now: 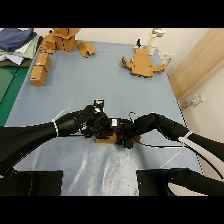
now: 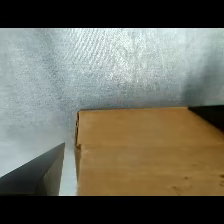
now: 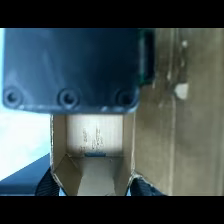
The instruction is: Fold the box.
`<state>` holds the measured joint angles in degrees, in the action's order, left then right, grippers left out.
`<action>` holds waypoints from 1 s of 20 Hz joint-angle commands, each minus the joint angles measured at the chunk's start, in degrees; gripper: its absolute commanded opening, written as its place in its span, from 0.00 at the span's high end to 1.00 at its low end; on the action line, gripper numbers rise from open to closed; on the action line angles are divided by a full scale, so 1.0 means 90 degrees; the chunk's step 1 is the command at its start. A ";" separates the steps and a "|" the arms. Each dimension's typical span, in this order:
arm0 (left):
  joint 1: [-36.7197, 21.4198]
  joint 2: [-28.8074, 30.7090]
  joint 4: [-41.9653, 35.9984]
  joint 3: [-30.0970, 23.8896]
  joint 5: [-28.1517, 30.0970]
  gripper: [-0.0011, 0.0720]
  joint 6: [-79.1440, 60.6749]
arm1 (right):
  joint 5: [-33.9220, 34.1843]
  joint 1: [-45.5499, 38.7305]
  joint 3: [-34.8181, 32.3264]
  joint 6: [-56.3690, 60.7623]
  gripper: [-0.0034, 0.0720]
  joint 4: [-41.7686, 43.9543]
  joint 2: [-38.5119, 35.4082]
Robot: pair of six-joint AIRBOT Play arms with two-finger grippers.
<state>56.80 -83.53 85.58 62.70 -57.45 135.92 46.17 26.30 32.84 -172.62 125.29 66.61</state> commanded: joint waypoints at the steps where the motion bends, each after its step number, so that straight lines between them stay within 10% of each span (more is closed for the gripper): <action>1: -0.0012 0.0100 -0.0027 0.0007 -0.0058 0.21 -0.0005 | -0.0005 -0.0002 0.0007 0.0010 0.29 0.0005 0.0000; 10: -0.0012 0.0903 0.0080 0.0010 -0.1297 0.22 -0.0848 | -0.0005 -0.0002 0.0007 0.0012 0.29 0.0005 0.0000; 11: -0.0012 0.1020 0.0124 0.0010 -0.1562 0.33 -0.0901 | -0.0005 -0.0002 0.0007 0.0012 0.29 0.0005 0.0000; 13: -0.0012 0.1205 0.0323 0.0010 -0.2186 0.97 -0.1083 | -0.0005 -0.0002 0.0007 0.0010 0.29 0.0005 0.0000; 20: -0.0809 0.1931 -0.0277 -0.0512 -0.2212 0.97 -0.3441 | -0.0005 -0.0002 0.0007 0.0010 0.29 0.0005 0.0000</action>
<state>53.30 -68.84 87.48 60.69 -78.15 114.24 46.13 26.30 32.84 -172.53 125.34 66.61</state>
